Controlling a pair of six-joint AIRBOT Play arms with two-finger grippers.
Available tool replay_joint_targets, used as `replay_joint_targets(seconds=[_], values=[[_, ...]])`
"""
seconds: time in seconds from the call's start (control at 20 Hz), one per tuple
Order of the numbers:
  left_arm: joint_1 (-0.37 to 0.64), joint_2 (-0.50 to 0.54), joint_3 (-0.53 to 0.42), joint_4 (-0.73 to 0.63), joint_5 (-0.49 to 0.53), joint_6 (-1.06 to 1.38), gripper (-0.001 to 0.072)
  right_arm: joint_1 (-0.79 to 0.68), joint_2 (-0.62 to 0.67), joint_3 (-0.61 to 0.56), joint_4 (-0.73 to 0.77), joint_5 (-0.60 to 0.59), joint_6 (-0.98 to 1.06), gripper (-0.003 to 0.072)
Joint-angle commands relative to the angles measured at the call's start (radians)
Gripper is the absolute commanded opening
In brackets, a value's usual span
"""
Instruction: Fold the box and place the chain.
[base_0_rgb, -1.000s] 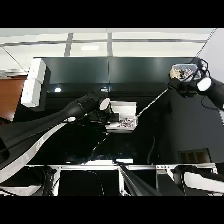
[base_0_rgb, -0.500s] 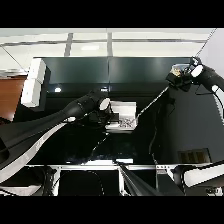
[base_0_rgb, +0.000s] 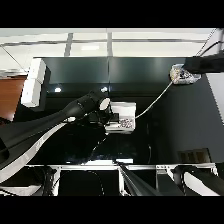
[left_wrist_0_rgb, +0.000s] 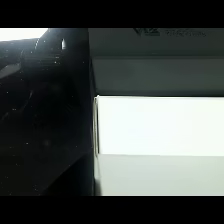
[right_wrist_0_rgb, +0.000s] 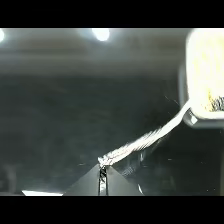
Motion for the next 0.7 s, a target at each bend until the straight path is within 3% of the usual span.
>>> replay_joint_targets(seconds=[0.0,0.2,0.45,0.65], values=[[0.001,0.0,0.001,0.0,-0.002,0.0,0.0025,0.004,0.24,-0.004,0.169,0.096,-0.072,0.0006],[0.001,0.0,0.001,0.0,-0.001,0.0,0.0026,0.005,0.289,-0.004,0.462,0.221,-0.121,0.0008],[0.001,0.0,0.001,0.0,-0.001,0.0,0.0026,0.012,0.288,-0.004,0.917,0.187,-0.237,0.0007],[0.001,0.0,0.001,0.0,-0.001,0.0,0.0025,0.026,0.288,-0.004,0.992,0.158,-0.262,0.0008]])
